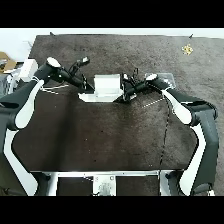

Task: Fold the box and place the chain.

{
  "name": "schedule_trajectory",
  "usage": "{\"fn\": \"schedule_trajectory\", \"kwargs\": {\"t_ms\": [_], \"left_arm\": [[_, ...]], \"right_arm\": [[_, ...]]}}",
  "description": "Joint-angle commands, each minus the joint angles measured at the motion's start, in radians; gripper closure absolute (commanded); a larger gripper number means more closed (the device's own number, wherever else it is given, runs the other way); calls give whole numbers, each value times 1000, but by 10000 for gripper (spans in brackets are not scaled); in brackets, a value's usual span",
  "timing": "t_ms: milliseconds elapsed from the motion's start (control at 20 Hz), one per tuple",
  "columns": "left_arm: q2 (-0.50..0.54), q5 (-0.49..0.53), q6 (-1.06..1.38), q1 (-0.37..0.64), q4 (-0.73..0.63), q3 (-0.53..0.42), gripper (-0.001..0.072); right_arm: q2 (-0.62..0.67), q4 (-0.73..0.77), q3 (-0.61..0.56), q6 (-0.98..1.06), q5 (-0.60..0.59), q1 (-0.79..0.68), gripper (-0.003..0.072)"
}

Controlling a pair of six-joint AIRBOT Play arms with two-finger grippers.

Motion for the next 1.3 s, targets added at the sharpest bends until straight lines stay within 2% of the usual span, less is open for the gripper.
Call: {"fn": "schedule_trajectory", "kwargs": {"t_ms": [0, 150, 250, 400, 500, 600, 850, 1000, 1150, 1250], "left_arm": [[0, -82, -246, 24, 8, 119, 704], [2, -93, -481, 50, 33, 195, 706], [27, -41, -621, 75, 60, 198, 707], [61, 5, -818, 104, 204, 191, 707], [61, -50, -864, 114, 208, 151, 706], [61, -65, -907, 122, 210, 68, 706], [61, 19, -995, 177, 167, -143, 706], [61, 27, -1014, 212, 158, -177, 706], [61, 26, -1006, 203, 135, -191, 705], [61, 80, -970, 177, 116, -231, 705]], "right_arm": [[0, 0, 0, 0, 0, 1, 293], [0, 0, 0, 0, 1, 1, 293], [0, 0, 0, 0, 0, 1, 293], [0, 0, 0, 0, 0, 1, 293], [0, 0, 0, 0, 1, 1, 293], [0, 0, 0, 0, 0, 1, 293], [0, 0, 0, 0, 0, 1, 293], [0, 0, 0, 0, 0, 1, 293], [0, 0, 0, 0, 0, 1, 293], [0, 0, 0, 0, 0, 1, 293]]}}
